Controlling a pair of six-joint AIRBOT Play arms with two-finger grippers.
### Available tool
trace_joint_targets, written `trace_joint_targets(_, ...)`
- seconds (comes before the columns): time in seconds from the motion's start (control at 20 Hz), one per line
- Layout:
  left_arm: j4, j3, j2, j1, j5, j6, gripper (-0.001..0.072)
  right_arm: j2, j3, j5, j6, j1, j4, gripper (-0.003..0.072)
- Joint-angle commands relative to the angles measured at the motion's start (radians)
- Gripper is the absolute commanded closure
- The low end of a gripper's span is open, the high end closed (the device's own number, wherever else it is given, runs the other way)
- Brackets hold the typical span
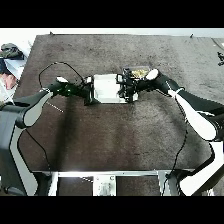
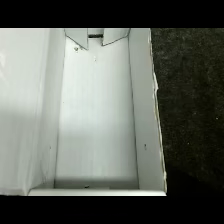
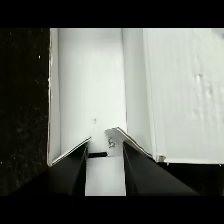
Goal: Fold the box and place the chain.
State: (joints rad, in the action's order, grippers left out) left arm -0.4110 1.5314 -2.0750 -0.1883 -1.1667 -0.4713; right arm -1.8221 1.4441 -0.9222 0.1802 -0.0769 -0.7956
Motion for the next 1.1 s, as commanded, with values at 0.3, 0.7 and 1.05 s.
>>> trace_joint_targets(0.3,0.000,0.000,0.000,-0.001,0.000,0.000,0.0364,-0.050,0.000,-0.013,0.065,-0.002,0.078,0.0385)
trace_joint_targets(0.7,0.000,0.000,0.000,-0.001,0.000,0.000,0.0365,-0.050,0.000,-0.027,0.097,-0.002,0.104,0.0139)
trace_joint_targets(1.05,0.000,0.000,0.000,-0.001,0.000,0.000,0.0364,-0.042,0.002,0.003,0.015,0.008,0.051,0.0056)
